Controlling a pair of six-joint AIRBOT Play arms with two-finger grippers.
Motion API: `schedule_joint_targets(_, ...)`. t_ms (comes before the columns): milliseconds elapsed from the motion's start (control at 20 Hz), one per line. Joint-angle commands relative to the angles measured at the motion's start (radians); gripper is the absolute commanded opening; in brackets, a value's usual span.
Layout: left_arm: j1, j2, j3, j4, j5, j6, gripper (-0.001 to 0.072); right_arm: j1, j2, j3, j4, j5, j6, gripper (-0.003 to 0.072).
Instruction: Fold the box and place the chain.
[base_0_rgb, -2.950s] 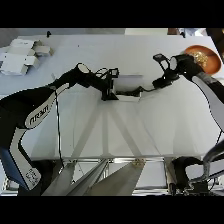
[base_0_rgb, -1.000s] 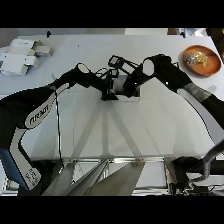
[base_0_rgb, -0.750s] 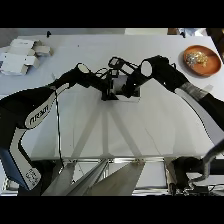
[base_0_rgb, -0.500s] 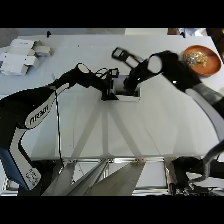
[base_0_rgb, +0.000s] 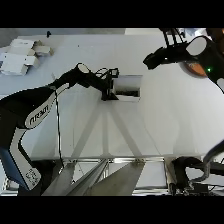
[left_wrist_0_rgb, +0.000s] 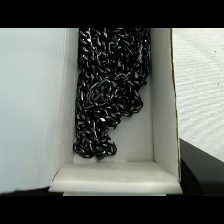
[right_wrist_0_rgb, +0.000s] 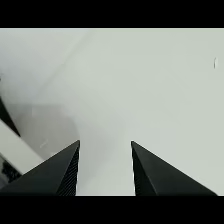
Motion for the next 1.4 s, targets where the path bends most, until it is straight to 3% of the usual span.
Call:
schedule_joint_targets(0, 0.001, 0.001, 0.0, 0.0, 0.0, 0.0, 0.0378, -0.066, -0.105, 0.0, 0.243, 0.047, -0.049, 0.0368)
schedule_joint_targets(150, 0.001, 0.001, 0.0, 0.0, 0.0, 0.0, 0.0378, -0.075, -0.174, 0.0, 0.505, 0.223, -0.249, 0.0369)
schedule_joint_targets(300, 0.001, 0.001, 0.0, 0.0, 0.0, 0.0, 0.0378, -0.071, -0.179, 0.0, 0.437, 0.251, -0.326, 0.0369)
schedule_joint_targets(450, 0.001, 0.001, 0.0, 0.0, 0.0, 0.0, 0.0378, -0.051, -0.171, 0.0, 0.372, 0.375, -0.429, 0.0368)
schedule_joint_targets(700, 0.001, 0.001, 0.0, 0.0, 0.0, 0.0, 0.0378, -0.023, -0.108, 0.0, 0.374, 0.434, -0.547, 0.0368)
schedule_joint_targets(1000, 0.001, 0.001, 0.0, 0.0, 0.0, 0.0, 0.0378, 0.027, -0.086, -0.007, 0.14, 0.351, -0.64, 0.0367)
schedule_joint_targets(1150, 0.001, 0.001, 0.0, 0.0, 0.001, 0.0, 0.0378, 0.02, -0.051, -0.007, 0.284, 0.321, -0.639, 0.0366)
schedule_joint_targets(1250, 0.001, 0.001, 0.0, 0.0, 0.0, 0.0, 0.0378, -0.008, -0.034, -0.007, 0.447, 0.222, -0.615, 0.0365)
schedule_joint_targets(1350, 0.001, 0.001, 0.0, 0.0, 0.0, 0.0, 0.0378, -0.032, -0.04, -0.007, 0.504, 0.095, -0.6, 0.0365)
